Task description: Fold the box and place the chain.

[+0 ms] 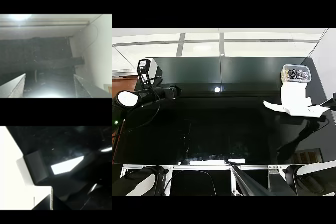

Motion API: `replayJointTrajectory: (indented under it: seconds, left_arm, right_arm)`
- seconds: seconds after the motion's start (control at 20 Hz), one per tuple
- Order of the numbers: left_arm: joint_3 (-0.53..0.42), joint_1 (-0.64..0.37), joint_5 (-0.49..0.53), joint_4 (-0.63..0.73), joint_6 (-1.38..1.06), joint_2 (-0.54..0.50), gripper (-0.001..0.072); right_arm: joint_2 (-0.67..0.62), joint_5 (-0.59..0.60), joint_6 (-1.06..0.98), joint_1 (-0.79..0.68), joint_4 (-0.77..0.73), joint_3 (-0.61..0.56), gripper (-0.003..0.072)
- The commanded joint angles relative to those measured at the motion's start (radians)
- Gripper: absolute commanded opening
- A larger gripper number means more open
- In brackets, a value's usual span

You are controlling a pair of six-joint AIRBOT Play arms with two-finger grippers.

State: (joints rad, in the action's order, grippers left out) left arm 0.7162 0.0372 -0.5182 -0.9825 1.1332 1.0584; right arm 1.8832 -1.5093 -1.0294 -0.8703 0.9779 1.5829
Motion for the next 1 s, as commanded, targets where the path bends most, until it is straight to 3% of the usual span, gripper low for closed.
replayJointTrajectory:
  seconds: [0.0, 0.2, 0.45, 0.75, 0.85, 0.95]
  left_arm:
    - [0.000, 0.000, -0.016, 0.000, 0.000, 0.000, 0.0709]
    - [0.000, 0.000, -0.021, 0.001, 0.000, 0.000, 0.0708]
    - [0.000, 0.000, -0.026, 0.001, 0.000, 0.000, 0.0708]
    - [0.000, 0.035, -0.080, 0.087, -0.001, 0.015, 0.0707]
    - [0.001, 0.082, -0.090, 0.088, -0.002, 0.046, 0.0705]
    - [0.008, 0.125, -0.097, 0.117, -0.002, 0.095, 0.0705]
  right_arm:
    - [-0.040, -0.029, -0.014, 0.008, -0.051, -0.001, 0.0016]
    - [-0.209, 0.018, 0.009, 0.041, -0.212, -0.137, 0.0016]
    - [-0.528, 0.196, 0.139, 0.179, -0.330, -0.496, 0.0016]
    - [-0.890, 0.639, 0.405, 0.538, -0.801, -1.070, 0.0016]
    - [-0.914, 0.762, 0.456, 0.705, -0.935, -1.188, 0.0016]
    - [-0.914, 0.893, 0.462, 0.873, -0.964, -1.241, 0.0016]
